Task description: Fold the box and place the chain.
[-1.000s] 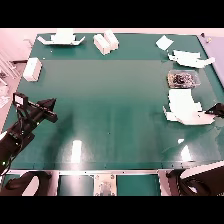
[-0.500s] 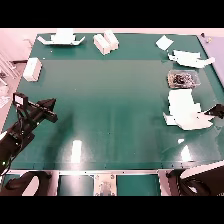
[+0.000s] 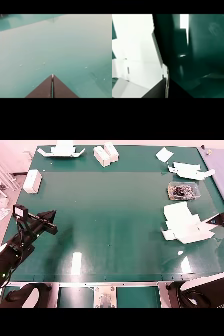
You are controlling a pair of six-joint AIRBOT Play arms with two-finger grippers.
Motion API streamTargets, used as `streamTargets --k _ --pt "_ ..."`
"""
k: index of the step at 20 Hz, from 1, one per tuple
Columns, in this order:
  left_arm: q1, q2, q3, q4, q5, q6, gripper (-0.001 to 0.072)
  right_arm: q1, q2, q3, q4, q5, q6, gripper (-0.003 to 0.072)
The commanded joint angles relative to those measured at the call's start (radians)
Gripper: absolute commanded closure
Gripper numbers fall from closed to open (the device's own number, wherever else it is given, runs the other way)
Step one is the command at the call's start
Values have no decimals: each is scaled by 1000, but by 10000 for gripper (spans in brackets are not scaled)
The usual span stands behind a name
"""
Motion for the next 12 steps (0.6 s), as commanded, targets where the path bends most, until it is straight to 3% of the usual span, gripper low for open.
streamTargets --k 1,6,12 --pt "0 1 0 0 0 0 688 8 6 14 253 58 43 669" --pt "0 1 0 0 0 0 688 77 52 14 515 58 34 671" --pt "0 1 0 0 -1 0 688 209 154 -1 649 57 52 671"
